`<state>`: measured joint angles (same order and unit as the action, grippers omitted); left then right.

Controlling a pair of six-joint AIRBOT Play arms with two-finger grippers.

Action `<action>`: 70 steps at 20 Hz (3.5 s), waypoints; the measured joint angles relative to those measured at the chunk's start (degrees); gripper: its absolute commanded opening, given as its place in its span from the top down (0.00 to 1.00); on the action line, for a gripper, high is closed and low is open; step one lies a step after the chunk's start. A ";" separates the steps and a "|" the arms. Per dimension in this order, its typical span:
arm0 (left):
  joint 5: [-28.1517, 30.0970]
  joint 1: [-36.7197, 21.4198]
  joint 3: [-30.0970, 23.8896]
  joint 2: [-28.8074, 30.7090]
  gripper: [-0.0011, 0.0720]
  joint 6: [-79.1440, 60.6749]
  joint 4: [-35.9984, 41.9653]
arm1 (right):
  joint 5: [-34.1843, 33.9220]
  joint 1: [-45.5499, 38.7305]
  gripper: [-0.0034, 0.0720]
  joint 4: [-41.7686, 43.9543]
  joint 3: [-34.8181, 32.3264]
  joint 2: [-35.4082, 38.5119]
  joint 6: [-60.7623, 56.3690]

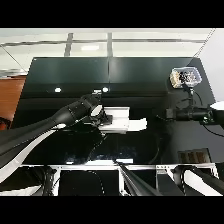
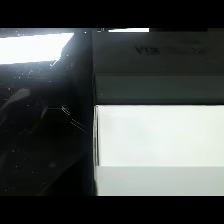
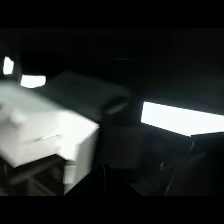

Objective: Fold the box and place the chain.

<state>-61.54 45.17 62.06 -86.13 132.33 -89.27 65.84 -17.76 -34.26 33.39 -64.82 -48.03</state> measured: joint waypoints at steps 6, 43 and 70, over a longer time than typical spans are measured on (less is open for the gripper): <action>-0.04 0.00 0.00 0.00 0.94 -0.13 -0.02 | -2.97 2.14 0.93 -2.89 -2.38 -3.19 -9.57; -0.07 0.00 0.00 0.00 0.94 -0.07 -0.04 | -0.94 26.10 0.34 4.70 9.57 -12.31 -15.02; -0.07 0.00 0.00 0.00 0.94 -0.09 -0.04 | -7.98 46.31 0.49 -22.58 19.39 -12.26 -47.50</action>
<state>-61.60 45.17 62.06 -86.13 132.25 -89.32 57.87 28.56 -56.84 52.77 -77.08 -95.53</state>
